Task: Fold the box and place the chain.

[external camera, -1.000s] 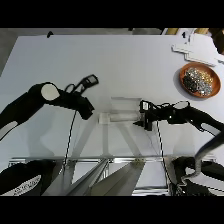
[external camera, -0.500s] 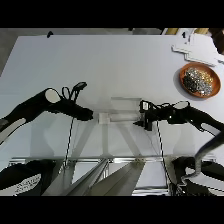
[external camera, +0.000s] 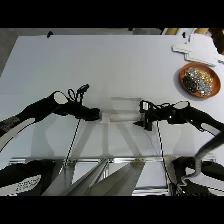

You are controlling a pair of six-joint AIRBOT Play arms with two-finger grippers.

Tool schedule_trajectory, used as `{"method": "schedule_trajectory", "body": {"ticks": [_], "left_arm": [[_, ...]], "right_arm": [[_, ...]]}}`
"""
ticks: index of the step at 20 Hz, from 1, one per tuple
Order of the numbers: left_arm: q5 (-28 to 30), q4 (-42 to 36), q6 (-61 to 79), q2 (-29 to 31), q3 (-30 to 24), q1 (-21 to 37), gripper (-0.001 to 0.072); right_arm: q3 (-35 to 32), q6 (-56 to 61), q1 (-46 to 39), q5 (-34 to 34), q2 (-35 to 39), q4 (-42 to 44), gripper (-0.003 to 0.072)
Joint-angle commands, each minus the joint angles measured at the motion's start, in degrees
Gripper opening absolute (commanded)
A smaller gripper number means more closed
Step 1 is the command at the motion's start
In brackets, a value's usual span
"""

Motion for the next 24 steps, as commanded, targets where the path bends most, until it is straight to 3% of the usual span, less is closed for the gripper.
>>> {"method": "schedule_trajectory", "body": {"ticks": [1, 5, 8, 9, 24], "left_arm": [[0.9, -0.7, -0.4, 1.0, 0.3, -0.6, 0.0002], [2.1, -0.8, -0.3, 2.8, 0.8, -2.5, 0.0041], [2.8, -0.8, -0.3, 2.9, 1.2, -4.1, 0.0251], [3.0, -0.8, -0.3, 3.0, 1.4, -4.6, 0.0277], [3.8, -0.5, -0.2, 4.7, 4.4, -6.8, 0.0276]], "right_arm": [[0.0, 0.0, 0.0, 0.0, 0.0, 0.0, 0.0298], [0.0, 0.0, 0.0, 0.0, 0.0, 0.0, 0.0298], [0.0, 0.0, 0.0, 0.0, 0.0, 0.0, 0.0298], [0.0, 0.0, 0.0, 0.0, 0.0, 0.0, 0.0298], [0.0, 0.0, 0.0, 0.0, 0.0, 0.0, 0.0298]]}}
